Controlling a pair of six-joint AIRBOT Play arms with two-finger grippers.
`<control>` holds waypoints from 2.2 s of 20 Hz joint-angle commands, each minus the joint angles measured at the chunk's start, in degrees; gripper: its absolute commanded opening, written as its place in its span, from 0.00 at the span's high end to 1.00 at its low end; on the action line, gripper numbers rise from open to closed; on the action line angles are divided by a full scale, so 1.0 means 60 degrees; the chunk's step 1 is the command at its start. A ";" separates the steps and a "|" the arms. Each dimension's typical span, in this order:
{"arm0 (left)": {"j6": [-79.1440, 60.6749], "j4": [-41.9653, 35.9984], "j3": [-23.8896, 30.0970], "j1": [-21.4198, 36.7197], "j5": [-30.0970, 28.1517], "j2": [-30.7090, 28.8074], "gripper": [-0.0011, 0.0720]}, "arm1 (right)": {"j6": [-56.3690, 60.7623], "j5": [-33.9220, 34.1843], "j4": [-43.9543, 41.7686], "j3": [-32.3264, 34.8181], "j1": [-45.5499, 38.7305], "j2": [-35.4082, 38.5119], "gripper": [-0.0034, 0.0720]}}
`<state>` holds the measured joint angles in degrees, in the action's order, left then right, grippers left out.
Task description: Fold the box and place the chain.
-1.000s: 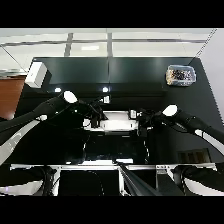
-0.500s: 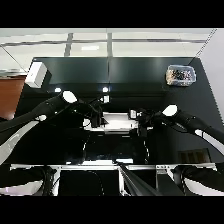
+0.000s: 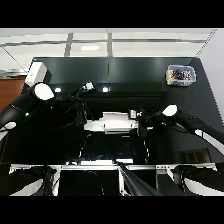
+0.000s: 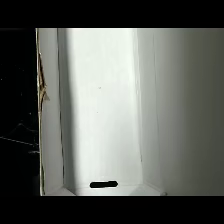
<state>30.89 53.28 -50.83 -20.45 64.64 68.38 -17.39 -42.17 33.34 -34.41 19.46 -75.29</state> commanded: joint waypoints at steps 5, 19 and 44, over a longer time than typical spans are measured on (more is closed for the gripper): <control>0.1107 -0.2590 0.0200 -0.1530 -0.1184 0.0535 0.95 | 0.0146 0.0044 0.0022 -0.0007 0.0011 -0.0004 0.77; 0.1096 -0.2448 0.0186 -0.1647 -0.4499 0.2692 0.95 | 0.0146 0.0244 0.0022 -0.0007 0.0011 -0.0004 0.77; -0.6437 -0.1865 0.2149 -0.0557 -0.3493 0.0346 0.03 | 0.0146 0.0244 0.0018 -0.0007 0.0011 -0.0004 0.77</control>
<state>-4.10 45.67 -37.19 -23.14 43.07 67.44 -16.51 -40.66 33.47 -34.41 19.46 -75.29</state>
